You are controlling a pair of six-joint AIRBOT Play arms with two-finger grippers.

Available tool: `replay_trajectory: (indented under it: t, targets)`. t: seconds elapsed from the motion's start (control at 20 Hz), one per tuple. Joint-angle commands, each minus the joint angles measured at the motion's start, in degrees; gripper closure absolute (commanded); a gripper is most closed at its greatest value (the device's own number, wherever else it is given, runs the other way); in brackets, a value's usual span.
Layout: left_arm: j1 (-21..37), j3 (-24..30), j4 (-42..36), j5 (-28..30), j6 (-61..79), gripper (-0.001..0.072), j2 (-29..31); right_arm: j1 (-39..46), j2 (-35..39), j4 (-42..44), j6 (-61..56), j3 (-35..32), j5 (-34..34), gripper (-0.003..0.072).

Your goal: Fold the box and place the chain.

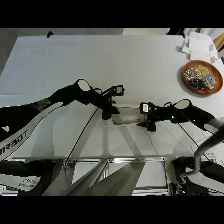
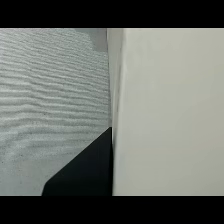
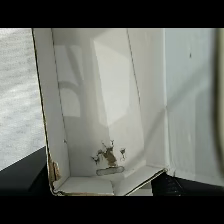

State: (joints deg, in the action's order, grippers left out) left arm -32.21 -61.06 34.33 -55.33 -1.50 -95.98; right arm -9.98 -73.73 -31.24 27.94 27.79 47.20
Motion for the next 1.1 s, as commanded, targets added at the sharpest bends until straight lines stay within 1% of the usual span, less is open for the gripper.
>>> replay_trajectory:
  t: [0.0, 0.7, 0.75, 0.8, 0.85, 0.9, 0.95, 1.05]
  targets:
    - [-0.02, 0.00, 0.00, 0.04, 0.00, 0.0697, -0.02, -0.07, 0.00, -0.04, -0.04, 0.04, 0.13, 0.0298]
    - [-0.02, 0.00, -0.35, 0.24, 0.09, 0.0697, -0.02, -0.07, 0.00, -0.04, -0.02, 0.04, 0.20, 0.0298]
    - [-0.02, 0.00, -0.42, 0.72, 0.04, 0.0674, 0.00, -0.07, 0.00, -0.04, -0.02, 0.04, 0.17, 0.0298]
    - [0.09, -0.02, -0.09, 0.55, 0.04, 0.0506, 0.13, -0.07, 0.00, -0.04, -0.02, 0.04, 0.20, 0.0298]
    - [0.22, -0.02, 0.28, 0.61, 0.04, 0.0306, 0.42, -0.07, 0.00, -0.04, -0.02, 0.04, 0.20, 0.0298]
    - [0.52, -0.02, 0.33, 0.57, 0.00, 0.0183, 0.83, -0.07, 0.00, -0.04, -0.02, 0.04, 0.17, 0.0298]
    - [0.85, -0.02, 0.44, 0.31, 0.00, 0.0143, 1.42, -0.07, 0.00, -0.04, -0.02, 0.04, 0.17, 0.0298]
    - [1.60, -0.02, 1.57, -0.57, -0.04, 0.0136, 3.19, -0.07, 0.00, -0.04, -0.02, 0.04, 0.17, 0.0298]
